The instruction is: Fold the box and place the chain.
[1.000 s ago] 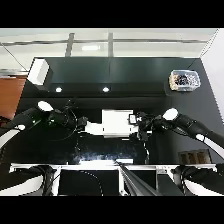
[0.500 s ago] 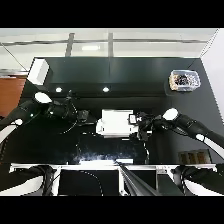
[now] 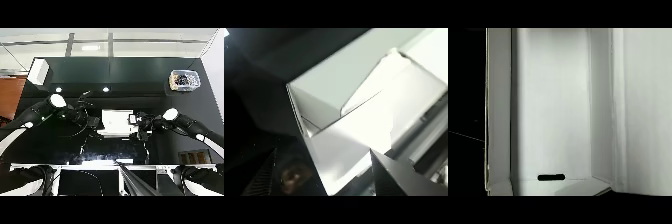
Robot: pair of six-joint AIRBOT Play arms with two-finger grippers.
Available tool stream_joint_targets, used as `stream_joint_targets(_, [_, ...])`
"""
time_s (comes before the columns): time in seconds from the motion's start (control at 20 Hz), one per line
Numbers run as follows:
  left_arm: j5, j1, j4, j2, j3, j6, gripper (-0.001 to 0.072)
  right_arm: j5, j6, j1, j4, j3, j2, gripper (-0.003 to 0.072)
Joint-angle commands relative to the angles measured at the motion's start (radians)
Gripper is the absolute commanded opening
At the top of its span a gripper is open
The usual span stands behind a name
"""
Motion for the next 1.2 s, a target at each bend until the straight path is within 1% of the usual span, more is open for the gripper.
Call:
stream_joint_targets(0.0, [0.099, -0.076, 0.085, 0.001, 0.021, -0.114, 0.0712, 0.000, 0.000, 0.001, 0.000, 0.001, 0.000, 0.0237])
stream_joint_targets(0.35, [0.098, -0.093, 0.101, 0.000, 0.036, -0.200, 0.0711, 0.000, 0.000, 0.001, 0.000, 0.001, 0.000, 0.0238])
stream_joint_targets(0.45, [0.072, -0.111, 0.174, 0.000, 0.055, -0.293, 0.0710, 0.000, 0.000, 0.001, 0.000, 0.001, 0.000, 0.0238])
stream_joint_targets(0.6, [0.078, -0.180, 0.370, 0.000, 0.108, -0.458, 0.0710, 0.000, 0.000, 0.001, 0.000, 0.001, 0.000, 0.0238])
stream_joint_targets(0.7, [0.077, -0.219, 0.449, 0.000, 0.140, -0.518, 0.0709, 0.000, 0.000, 0.001, 0.000, 0.001, 0.000, 0.0238])
stream_joint_targets(0.9, [0.053, -0.232, 0.446, 0.000, 0.172, -0.527, 0.0699, 0.000, 0.000, 0.001, 0.000, 0.001, 0.000, 0.0238])
stream_joint_targets(0.95, [0.035, -0.232, 0.441, 0.000, 0.175, -0.527, 0.0681, 0.000, 0.000, 0.001, 0.000, 0.001, 0.000, 0.0238])
stream_joint_targets(1.15, [-0.046, -0.232, 0.428, 0.000, 0.189, -0.527, 0.0680, 0.000, 0.000, 0.001, 0.000, 0.001, 0.000, 0.0237])
